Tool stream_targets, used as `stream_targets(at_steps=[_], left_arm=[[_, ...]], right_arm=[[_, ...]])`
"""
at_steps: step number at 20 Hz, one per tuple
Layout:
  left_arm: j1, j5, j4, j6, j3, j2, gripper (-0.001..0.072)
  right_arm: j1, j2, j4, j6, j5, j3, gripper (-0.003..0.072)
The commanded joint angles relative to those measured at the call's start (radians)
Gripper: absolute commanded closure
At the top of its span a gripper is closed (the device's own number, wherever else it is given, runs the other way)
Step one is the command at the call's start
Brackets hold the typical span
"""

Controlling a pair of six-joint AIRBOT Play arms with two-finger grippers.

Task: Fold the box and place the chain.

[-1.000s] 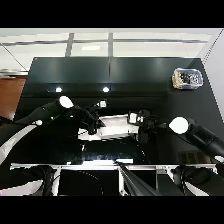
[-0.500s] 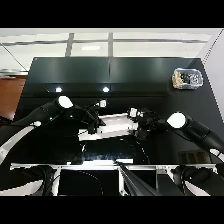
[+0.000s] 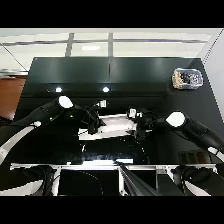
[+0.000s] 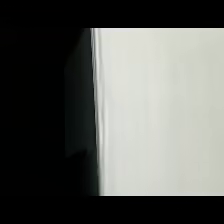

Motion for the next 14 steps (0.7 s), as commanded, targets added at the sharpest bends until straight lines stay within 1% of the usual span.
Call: stream_targets(at_steps=[1, 6, 9, 12, 14], left_arm=[[0.000, 0.008, 0.000, -0.001, 0.001, 0.001, 0.0680], [0.000, 0.008, 0.000, -0.001, 0.001, 0.001, 0.0680], [0.000, 0.010, 0.000, -0.002, 0.001, 0.001, 0.0679], [0.000, 0.010, 0.000, -0.002, 0.001, 0.001, 0.0679], [0.000, 0.010, 0.000, -0.002, 0.001, 0.001, 0.0679]], right_arm=[[0.000, -0.002, 0.017, -0.014, 0.106, 0.000, 0.0014], [0.000, -0.006, 0.016, -0.081, 0.093, -0.027, 0.0014], [0.000, -0.040, 0.037, -0.168, 0.086, -0.041, 0.0014], [0.000, -0.075, 0.089, -0.265, 0.053, -0.041, 0.0014], [0.000, -0.097, 0.088, -0.277, 0.039, -0.041, 0.0014]])
